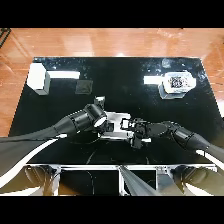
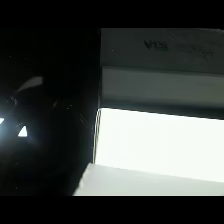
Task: Fold the box and place the chain.
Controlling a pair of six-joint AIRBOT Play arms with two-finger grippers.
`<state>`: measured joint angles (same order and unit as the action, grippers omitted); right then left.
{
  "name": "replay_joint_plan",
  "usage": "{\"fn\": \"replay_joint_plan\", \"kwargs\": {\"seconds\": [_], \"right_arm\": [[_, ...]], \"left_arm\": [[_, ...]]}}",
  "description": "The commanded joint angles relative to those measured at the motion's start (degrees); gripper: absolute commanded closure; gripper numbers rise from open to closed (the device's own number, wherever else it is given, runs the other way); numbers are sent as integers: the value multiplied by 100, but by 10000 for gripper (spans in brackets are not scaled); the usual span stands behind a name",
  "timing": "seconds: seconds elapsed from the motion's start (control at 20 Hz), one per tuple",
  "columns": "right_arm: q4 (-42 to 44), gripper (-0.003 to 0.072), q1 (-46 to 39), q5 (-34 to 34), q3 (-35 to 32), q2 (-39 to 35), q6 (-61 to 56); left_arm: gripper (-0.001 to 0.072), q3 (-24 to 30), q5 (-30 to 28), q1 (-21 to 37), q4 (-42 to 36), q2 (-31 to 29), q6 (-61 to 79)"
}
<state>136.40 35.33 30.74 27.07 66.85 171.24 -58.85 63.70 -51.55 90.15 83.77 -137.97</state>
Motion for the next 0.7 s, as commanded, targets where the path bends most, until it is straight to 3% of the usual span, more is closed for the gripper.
{"fn": "replay_joint_plan", "kwargs": {"seconds": [0.0,0.05,0.1,0.2,0.4,0.65], "right_arm": [[11,554,7,-4,2,-2,-2],[11,554,7,-4,2,-2,-2],[11,554,7,-4,2,-2,0],[9,554,7,-4,0,-2,0],[9,554,7,-2,0,-2,-2],[11,554,7,2,0,-2,-4]], "left_arm": [[381,-15,131,0,-68,4,-9],[250,-55,310,0,0,4,-9],[219,-111,507,0,131,4,-4],[218,-245,898,4,452,-4,2],[220,-271,850,131,474,-146,302],[222,-125,197,466,-291,-254,756]]}}
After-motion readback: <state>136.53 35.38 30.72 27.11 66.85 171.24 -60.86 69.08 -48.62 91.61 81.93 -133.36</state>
